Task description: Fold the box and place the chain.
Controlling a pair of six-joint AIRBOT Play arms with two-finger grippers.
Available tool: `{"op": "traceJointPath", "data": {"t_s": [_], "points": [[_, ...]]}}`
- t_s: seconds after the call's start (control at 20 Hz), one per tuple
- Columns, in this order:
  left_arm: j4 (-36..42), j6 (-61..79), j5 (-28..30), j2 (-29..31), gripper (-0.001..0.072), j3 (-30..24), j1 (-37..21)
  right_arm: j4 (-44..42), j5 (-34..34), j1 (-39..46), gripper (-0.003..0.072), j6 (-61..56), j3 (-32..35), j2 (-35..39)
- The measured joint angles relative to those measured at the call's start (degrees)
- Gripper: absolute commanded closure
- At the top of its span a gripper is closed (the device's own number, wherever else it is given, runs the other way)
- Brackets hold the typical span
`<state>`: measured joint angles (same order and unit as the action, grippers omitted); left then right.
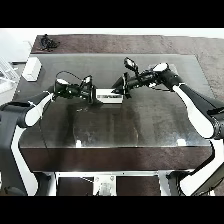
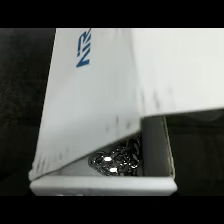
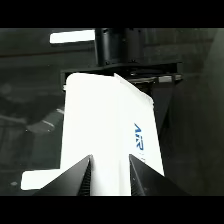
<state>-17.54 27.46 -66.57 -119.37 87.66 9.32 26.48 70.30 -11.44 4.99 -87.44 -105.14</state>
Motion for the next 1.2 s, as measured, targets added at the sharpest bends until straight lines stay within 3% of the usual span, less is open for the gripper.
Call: {"op": "traceJointPath", "data": {"t_s": [0.2, 0.3, 0.6, 0.75, 1.2], "points": [[-0.02, 0.0, 0.0, 0.0, 0.0419, 0.0, 0.0, -0.31, -2.25, -0.79, 0.0365, 1.57, 1.03, -0.11], [-0.02, 0.0, 0.0, 0.0, 0.042, 0.0, 0.0, -0.09, -3.02, -1.03, 0.0245, 1.99, 1.18, -0.15], [-0.02, 0.0, 0.02, 0.0, 0.042, 0.0, 0.0, 0.09, -3.17, -1.27, 0.0249, 2.23, 1.49, -0.17], [-0.02, 0.0, 0.0, 0.0, 0.042, 0.0, 0.0, 0.11, -2.99, -1.36, 0.0312, 1.7, 1.51, -0.17], [-0.02, 0.0, 0.0, 0.0, 0.042, 0.0, 0.0, 1.2, -2.36, -2.05, 0.0312, 0.55, 2.43, -0.24]]}}
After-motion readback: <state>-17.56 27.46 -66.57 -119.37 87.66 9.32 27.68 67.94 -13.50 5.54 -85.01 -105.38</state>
